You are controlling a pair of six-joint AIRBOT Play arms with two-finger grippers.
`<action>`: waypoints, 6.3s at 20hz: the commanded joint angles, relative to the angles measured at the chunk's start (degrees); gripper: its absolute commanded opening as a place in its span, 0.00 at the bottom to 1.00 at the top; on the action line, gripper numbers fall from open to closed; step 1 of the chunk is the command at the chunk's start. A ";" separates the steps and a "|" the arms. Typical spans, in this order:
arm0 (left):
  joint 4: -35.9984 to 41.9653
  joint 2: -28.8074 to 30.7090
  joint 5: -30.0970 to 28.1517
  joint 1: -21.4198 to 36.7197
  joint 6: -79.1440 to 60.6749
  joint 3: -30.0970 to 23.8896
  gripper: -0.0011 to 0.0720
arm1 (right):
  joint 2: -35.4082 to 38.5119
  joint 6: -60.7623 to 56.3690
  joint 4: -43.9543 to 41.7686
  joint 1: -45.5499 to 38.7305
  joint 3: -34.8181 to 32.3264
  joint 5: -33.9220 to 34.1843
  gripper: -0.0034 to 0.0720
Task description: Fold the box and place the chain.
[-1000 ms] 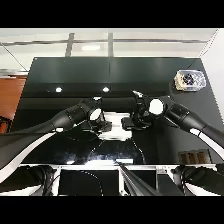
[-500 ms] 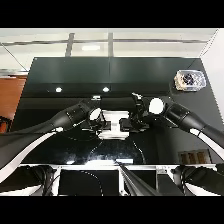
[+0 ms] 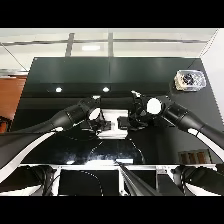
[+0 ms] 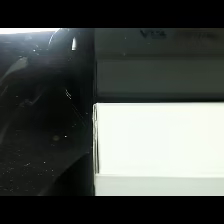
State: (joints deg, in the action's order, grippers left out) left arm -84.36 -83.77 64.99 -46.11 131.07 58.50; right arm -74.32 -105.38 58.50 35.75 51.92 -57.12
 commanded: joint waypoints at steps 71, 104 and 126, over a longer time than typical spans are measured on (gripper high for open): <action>-0.20 -0.04 0.09 0.02 0.09 0.02 0.06 | -23.58 2.45 23.02 -46.90 41.05 -3.06 0.96; -0.22 -0.04 0.24 0.02 0.07 0.02 0.06 | -43.04 -19.45 12.46 -52.19 62.93 -22.05 0.79; 0.55 -0.04 0.02 0.00 0.09 0.02 0.06 | -15.87 22.32 -7.54 -54.82 63.76 -26.95 0.05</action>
State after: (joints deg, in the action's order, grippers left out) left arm -84.49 -83.77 65.17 -46.11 131.15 58.50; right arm -96.40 -88.03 57.74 -19.18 115.68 -83.53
